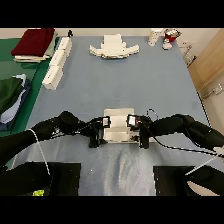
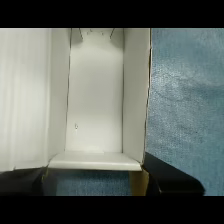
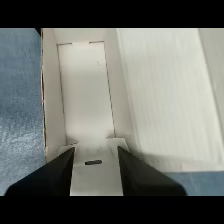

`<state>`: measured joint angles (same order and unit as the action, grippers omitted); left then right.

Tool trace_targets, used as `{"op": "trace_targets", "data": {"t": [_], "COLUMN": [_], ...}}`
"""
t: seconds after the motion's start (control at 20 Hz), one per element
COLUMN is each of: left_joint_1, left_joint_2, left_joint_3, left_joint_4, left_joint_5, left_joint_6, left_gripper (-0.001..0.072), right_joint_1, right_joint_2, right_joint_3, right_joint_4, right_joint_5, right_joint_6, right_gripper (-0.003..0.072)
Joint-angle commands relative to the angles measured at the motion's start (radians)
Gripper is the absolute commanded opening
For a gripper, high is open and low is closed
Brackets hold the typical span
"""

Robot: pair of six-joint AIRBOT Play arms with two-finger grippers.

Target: Fold the box.

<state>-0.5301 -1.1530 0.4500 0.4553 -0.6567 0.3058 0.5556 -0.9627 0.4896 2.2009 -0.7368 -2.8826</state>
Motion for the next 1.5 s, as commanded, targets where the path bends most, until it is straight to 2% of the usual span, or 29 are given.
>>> {"op": "trace_targets", "data": {"t": [0.0, 0.05, 0.2, 0.35, 0.4, 0.5, 0.55, 0.75, 0.8, 0.85, 0.95, 1.05, 1.15, 1.45], "left_joint_1": [0.0, 0.0, 0.0, 0.0, 0.0, 0.0, 0.0, 0.0, 0.0, 0.0, 0.0, 0.0, 0.0, 0.0], "left_joint_2": [0.0, 0.0, 0.0, 0.0, 0.0, 0.0, 0.0, 0.0, 0.0, 0.0, 0.0, 0.0, 0.0, 0.0], "left_joint_3": [0.001, 0.001, 0.001, 0.001, 0.001, 0.001, 0.001, 0.001, 0.001, 0.001, 0.001, 0.001, 0.001, 0.001], "left_joint_4": [0.0, 0.0, 0.0, 0.0, 0.0, 0.0, 0.0, 0.0, 0.0, 0.0, 0.0, 0.0, 0.0, 0.0], "left_joint_5": [0.0, 0.0, 0.0, 0.0, 0.0, 0.0, 0.0, 0.0, 0.0, 0.0, 0.0, 0.0, 0.0, 0.0], "left_joint_6": [0.0, 0.0, 0.0, 0.0, 0.0, 0.0, 0.0, 0.0, 0.0, 0.0, 0.0, 0.0, 0.0, 0.0], "left_gripper": [0.0531, 0.0531, 0.053, 0.053, 0.0531, 0.0531, 0.053, 0.053, 0.0531, 0.0531, 0.0531, 0.0531, 0.053, 0.0531], "right_joint_1": [0.025, 0.025, 0.024, 0.024, 0.024, 0.024, 0.024, -0.016, -0.059, -0.128, -0.296, -0.44, -0.54, -0.572], "right_joint_2": [-0.027, -0.032, -0.026, 0.009, 0.027, 0.068, 0.082, 0.103, 0.102, 0.101, 0.092, 0.074, 0.044, -0.074], "right_joint_3": [-0.001, -0.001, -0.001, 0.031, 0.05, 0.097, 0.119, 0.169, 0.169, 0.167, 0.161, 0.133, 0.091, -0.016], "right_joint_4": [0.015, 0.013, -0.027, -0.214, -0.293, -0.465, -0.565, -1.119, -1.181, -1.151, -0.898, -0.611, -0.385, -0.001], "right_joint_5": [0.018, 0.018, 0.013, -0.048, -0.097, -0.229, -0.285, -0.517, -0.562, -0.577, -0.537, -0.475, -0.435, -0.398], "right_joint_6": [-0.016, -0.016, -0.001, 0.242, 0.354, 0.596, 0.739, 1.428, 1.528, 1.575, 1.556, 1.423, 1.308, 0.994], "right_gripper": [0.0527, 0.0588, 0.0586, 0.0561, 0.0474, 0.0109, 0.0081, 0.0081, 0.0068, 0.0004, 0.0004, 0.0004, 0.0003, 0.0004]}}
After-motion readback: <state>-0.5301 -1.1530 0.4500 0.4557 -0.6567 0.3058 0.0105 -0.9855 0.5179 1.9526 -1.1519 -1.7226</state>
